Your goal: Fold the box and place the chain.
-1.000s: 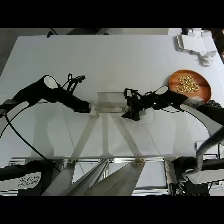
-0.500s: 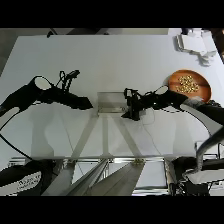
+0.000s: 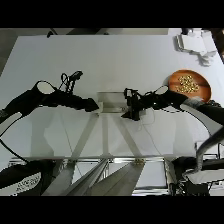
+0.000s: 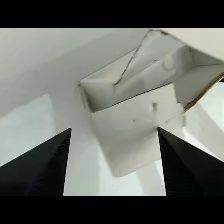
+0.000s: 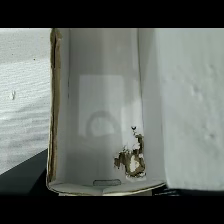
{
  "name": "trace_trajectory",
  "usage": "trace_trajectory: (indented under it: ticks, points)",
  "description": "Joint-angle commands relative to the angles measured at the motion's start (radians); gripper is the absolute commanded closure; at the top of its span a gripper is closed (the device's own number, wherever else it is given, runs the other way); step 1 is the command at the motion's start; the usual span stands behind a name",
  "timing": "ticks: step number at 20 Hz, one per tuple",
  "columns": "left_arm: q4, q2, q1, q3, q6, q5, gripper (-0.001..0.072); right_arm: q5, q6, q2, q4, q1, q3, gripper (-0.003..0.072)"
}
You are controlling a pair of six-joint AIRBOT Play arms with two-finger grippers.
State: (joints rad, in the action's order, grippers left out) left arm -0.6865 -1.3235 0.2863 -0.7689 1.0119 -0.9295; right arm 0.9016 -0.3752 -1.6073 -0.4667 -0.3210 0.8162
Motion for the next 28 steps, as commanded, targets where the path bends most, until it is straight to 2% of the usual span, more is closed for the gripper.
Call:
trace_trajectory:
  ticks: [1, 7, 10, 12, 15, 20, 23, 24, 25, 26, 28]
  points:
    - [0.081, -0.01, 0.034, 0.006, -0.047, 0.028, 0.0109, 0.0, 0.0, 0.0, 0.0, 0.0, 0.0, 0.0238]
    - [0.065, -0.014, 0.104, 0.006, -0.046, 0.121, 0.0112, 0.0, 0.0, 0.0, 0.0, 0.0, 0.0, 0.0238]
    - [-0.031, -0.014, 0.134, 0.006, -0.012, 0.218, 0.0113, 0.0, 0.0, 0.0, 0.0, 0.0, 0.0, 0.0238]
    - [-0.153, -0.015, 0.149, 0.006, 0.103, 0.246, 0.0113, 0.0, 0.0, 0.0, 0.0, 0.0, 0.0, 0.0238]
    - [-0.306, -0.015, 0.166, 0.006, 0.235, 0.248, 0.0113, 0.0, 0.0, 0.0, 0.0, 0.0, 0.0, 0.0238]
    - [-0.298, -0.015, 0.188, -0.009, 0.318, 0.237, 0.0111, 0.0, 0.0, 0.0, 0.0, 0.0, 0.0, 0.0238]
    - [-0.319, -0.015, 0.229, -0.063, 0.314, 0.156, 0.0111, 0.0, 0.0, 0.0, 0.0, 0.0, 0.0, 0.0238]
    - [-0.37, -0.016, 0.244, -0.081, 0.334, 0.147, 0.014, 0.0, 0.0, 0.0, 0.0, 0.0, 0.0, 0.0238]
    - [-0.43, -0.016, 0.256, -0.093, 0.409, 0.147, 0.0221, 0.0, 0.0, 0.0, 0.0, 0.0, 0.0, 0.0238]
    - [-0.505, -0.018, 0.268, -0.105, 0.528, 0.147, 0.0252, 0.0, 0.0, 0.0, 0.0, 0.0, 0.0, 0.0238]
    - [-0.66, -0.032, 0.298, -0.13, 0.748, 0.132, 0.0251, 0.0, 0.0, 0.0, 0.0, 0.0, 0.0, 0.0238]
